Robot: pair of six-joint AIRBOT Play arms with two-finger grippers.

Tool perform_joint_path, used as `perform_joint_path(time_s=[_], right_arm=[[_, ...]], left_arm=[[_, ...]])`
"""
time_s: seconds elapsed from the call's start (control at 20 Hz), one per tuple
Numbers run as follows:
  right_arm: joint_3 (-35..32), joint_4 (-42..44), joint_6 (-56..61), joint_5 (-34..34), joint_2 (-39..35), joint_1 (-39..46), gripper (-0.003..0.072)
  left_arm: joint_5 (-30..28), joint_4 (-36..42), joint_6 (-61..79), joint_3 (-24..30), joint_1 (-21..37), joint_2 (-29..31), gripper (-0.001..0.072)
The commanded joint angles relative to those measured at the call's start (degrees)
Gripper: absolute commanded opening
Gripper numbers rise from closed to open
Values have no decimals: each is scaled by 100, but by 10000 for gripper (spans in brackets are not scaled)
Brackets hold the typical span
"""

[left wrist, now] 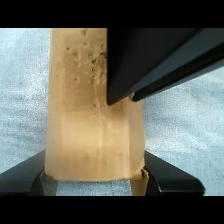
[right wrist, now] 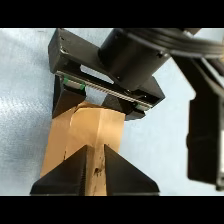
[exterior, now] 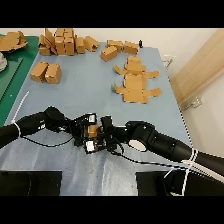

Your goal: Fold the box.

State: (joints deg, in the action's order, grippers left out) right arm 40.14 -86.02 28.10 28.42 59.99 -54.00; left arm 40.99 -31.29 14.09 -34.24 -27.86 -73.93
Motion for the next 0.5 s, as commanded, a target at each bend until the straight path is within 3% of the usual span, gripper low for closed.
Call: perform_joint_path(time_s=[0.0, 0.45], right_arm=[[0, -140, 15, -72, -13, -7, 156], [0, -138, 13, -96, -7, -7, 157]], left_arm=[[0, 0, 2, 0, 0, -2, 395], [0, 0, 2, 2, 0, -2, 395]])
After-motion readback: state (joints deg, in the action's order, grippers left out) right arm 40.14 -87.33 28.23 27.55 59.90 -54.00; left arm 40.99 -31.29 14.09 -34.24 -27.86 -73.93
